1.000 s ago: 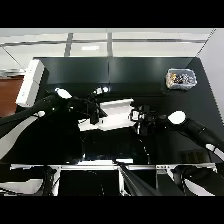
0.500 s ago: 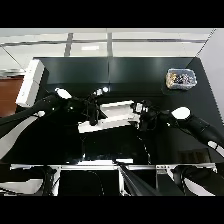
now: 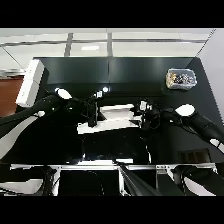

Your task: Fold the box and place the chain.

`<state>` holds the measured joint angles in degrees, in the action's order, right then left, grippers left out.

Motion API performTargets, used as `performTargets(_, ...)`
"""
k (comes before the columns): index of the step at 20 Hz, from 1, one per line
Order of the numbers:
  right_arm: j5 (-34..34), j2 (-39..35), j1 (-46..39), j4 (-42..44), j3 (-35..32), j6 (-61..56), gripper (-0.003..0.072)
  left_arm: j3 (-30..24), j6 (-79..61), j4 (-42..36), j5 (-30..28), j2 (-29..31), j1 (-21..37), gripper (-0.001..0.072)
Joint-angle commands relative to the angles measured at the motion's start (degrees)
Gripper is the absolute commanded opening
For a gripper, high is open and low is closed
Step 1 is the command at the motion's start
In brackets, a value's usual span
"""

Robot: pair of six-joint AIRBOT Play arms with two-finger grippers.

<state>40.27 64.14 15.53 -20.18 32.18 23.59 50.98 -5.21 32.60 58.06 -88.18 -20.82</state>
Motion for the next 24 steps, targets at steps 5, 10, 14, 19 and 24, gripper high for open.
performTargets(5,7.39,3.28,-0.24,2.86,0.07,-0.37,0.0681,0.07,-0.66,1.07,0.55,0.04,-0.02,0.0020)
performTargets(10,6.88,5.53,3.06,2.29,0.07,1.20,0.0682,0.07,-0.83,1.09,0.44,0.02,-0.02,0.0020)
performTargets(14,3.80,7.30,3.87,-0.85,0.07,2.43,0.0681,0.07,-0.81,1.09,0.07,0.02,-0.02,0.0020)
performTargets(19,3.06,7.82,3.89,-1.31,0.07,2.91,0.0670,0.04,-0.81,1.09,-0.02,-0.04,-0.02,0.0020)
performTargets(24,3.41,9.16,4.57,-2.29,0.07,3.48,0.0670,0.04,-0.81,1.09,-0.02,-0.04,-0.02,0.0021)
